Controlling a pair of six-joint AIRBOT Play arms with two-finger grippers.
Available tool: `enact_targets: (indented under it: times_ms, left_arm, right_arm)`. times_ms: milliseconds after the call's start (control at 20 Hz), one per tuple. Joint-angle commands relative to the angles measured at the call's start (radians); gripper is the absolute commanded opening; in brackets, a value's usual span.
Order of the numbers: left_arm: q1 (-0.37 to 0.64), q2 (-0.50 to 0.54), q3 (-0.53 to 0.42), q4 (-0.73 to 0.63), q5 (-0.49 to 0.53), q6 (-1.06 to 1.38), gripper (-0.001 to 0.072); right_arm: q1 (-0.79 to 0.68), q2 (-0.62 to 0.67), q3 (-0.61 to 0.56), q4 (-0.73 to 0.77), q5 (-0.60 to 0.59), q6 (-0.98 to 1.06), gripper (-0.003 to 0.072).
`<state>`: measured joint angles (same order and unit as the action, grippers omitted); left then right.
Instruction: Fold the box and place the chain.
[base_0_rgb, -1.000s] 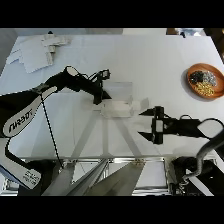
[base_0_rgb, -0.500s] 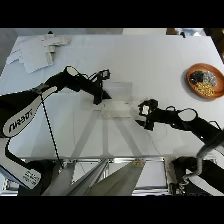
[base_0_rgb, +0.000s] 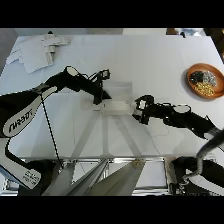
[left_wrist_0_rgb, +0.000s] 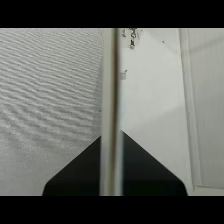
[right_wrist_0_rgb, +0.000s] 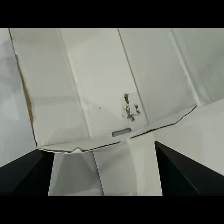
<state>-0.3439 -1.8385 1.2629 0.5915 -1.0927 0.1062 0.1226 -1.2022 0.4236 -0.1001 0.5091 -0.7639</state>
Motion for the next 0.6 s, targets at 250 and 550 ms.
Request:
enact_targets:
  times_ms: [250,550]
  left_arm:
    - [0.0,0.0,0.0,0.0,0.0,0.002,0.0013]
    - [0.0,0.0,0.0,0.0,0.0,0.002,0.0013]
  right_arm:
    - [0.001,-0.013,0.018,0.059,0.058,0.027,0.0691]
    - [-0.002,-0.013,0.132,-0.127,0.032,0.279,0.0691]
